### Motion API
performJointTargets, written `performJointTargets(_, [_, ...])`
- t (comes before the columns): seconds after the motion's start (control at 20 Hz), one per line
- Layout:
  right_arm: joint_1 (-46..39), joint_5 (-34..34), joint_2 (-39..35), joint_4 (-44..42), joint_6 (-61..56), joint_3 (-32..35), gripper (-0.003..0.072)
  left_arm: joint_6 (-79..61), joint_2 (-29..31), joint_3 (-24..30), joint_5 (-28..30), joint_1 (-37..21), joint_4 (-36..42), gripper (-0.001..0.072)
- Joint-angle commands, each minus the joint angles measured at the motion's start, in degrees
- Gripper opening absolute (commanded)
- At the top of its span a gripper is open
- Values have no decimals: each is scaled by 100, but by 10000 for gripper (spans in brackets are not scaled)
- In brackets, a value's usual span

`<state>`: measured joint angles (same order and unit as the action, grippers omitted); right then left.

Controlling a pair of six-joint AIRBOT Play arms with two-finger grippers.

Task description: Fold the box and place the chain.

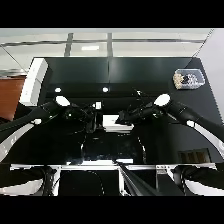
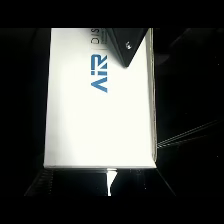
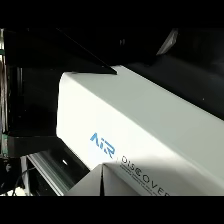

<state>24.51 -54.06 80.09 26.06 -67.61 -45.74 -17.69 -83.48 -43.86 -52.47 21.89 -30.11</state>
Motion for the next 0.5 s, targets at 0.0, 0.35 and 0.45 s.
performJointTargets(0.0, [4, 28, 24, 208, 0, 2, 14, 11, -2, -4, -4, 2, 13, 294])
performJointTargets(0.35, [-404, -1137, -831, 407, 439, -581, 14, 13, 13, -4, 4, -4, 17, 295])
performJointTargets(0.45, [-874, -1447, -1394, 850, 337, -581, 14, 15, 109, -4, 114, -4, 20, 536])
